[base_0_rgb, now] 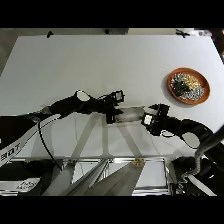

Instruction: Fold the box and place the chain.

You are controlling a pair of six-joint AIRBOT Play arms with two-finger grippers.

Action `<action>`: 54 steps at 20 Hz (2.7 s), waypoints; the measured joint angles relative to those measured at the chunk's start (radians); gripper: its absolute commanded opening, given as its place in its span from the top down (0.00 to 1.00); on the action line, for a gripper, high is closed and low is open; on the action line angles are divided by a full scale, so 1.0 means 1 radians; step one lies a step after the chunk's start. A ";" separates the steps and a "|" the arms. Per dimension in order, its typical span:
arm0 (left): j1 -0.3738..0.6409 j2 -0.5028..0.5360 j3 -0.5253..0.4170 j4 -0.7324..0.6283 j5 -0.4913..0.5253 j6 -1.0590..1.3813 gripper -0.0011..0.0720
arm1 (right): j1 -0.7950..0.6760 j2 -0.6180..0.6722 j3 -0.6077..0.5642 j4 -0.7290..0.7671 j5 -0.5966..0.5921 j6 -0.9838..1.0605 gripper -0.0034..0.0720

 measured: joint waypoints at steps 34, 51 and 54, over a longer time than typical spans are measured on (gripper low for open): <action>0.000 0.000 0.000 0.000 -0.001 0.001 0.97 | -0.371 -0.386 0.192 0.684 0.438 -0.733 0.05; 0.000 0.000 0.000 0.000 -0.001 0.001 0.97 | -0.371 -0.503 0.233 0.639 0.486 -0.814 0.05; 0.000 0.000 0.000 0.000 -0.002 0.001 0.97 | -0.371 -0.506 0.233 0.638 0.484 -0.845 0.05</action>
